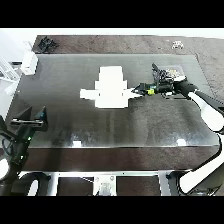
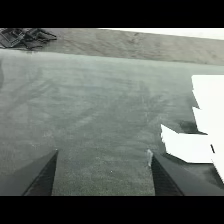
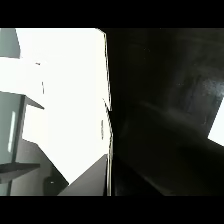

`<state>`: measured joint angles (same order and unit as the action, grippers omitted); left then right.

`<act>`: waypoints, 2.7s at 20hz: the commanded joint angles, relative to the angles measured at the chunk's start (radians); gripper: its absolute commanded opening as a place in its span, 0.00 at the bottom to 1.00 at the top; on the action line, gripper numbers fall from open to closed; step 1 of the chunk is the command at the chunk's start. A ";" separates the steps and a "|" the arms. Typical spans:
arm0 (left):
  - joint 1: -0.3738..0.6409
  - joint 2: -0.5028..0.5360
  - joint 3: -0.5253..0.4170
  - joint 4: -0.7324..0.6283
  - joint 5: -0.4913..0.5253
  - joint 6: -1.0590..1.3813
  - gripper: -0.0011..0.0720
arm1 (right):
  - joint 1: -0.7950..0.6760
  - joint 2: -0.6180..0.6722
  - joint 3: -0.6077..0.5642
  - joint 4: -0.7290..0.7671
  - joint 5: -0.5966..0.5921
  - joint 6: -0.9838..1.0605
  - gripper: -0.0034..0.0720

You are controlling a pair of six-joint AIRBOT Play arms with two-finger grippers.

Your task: Fold the box and place the chain.

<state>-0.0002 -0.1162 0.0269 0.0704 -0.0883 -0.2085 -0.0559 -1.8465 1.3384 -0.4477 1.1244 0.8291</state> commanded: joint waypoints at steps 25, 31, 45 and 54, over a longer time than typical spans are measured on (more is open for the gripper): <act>-0.001 -1.706 1.643 0.484 -1.053 -0.520 0.85 | 0.023 -0.002 0.005 -0.002 -0.015 0.009 0.05; -0.001 -1.923 1.983 0.543 -1.192 -0.714 0.85 | 0.023 -0.002 0.005 -0.003 -0.017 0.009 0.05; -0.081 -2.073 2.012 0.510 -1.131 -0.700 0.85 | 0.023 -0.002 0.005 -0.010 -0.029 0.001 0.06; -0.104 -2.090 2.012 0.464 -1.112 -0.658 0.73 | 0.023 -0.002 0.005 -0.010 -0.034 0.001 0.06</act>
<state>-0.0906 -2.2036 2.0380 0.5426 -1.2068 -0.8852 -0.0334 -1.8477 1.3430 -0.4572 1.0920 0.8299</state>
